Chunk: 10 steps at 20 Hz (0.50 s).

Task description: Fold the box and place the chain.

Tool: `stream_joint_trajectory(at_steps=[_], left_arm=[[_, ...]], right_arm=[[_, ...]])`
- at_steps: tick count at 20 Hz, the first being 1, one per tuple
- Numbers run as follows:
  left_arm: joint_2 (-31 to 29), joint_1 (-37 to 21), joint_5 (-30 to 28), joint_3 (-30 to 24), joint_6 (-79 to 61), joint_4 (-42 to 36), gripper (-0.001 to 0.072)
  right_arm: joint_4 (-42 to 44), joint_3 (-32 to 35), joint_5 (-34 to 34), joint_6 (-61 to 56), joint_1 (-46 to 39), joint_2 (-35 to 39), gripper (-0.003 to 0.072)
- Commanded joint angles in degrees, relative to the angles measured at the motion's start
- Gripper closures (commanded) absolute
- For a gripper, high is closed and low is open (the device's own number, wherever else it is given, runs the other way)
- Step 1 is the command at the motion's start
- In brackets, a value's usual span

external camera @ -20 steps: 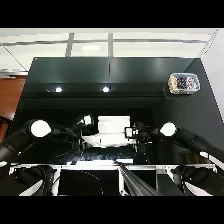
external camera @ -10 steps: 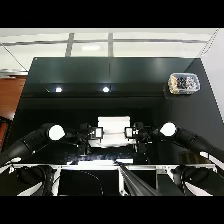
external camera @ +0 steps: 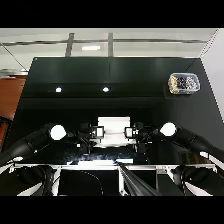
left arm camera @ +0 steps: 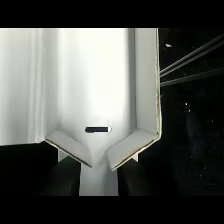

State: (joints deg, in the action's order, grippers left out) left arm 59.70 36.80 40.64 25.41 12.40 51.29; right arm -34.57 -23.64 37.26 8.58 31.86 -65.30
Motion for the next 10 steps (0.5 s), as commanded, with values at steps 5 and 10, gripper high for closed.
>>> stream_joint_trajectory(at_steps=[5,10], left_arm=[[0.2,0.0,-0.2,0.0,0.0,-5.7,0.0577],[0.7,0.3,-0.2,0.0,-0.1,-11.7,0.0577]], right_arm=[[0.0,0.0,0.0,0.0,0.1,0.0,0.0485],[0.0,0.0,0.0,0.0,0.1,0.0,0.0485]])
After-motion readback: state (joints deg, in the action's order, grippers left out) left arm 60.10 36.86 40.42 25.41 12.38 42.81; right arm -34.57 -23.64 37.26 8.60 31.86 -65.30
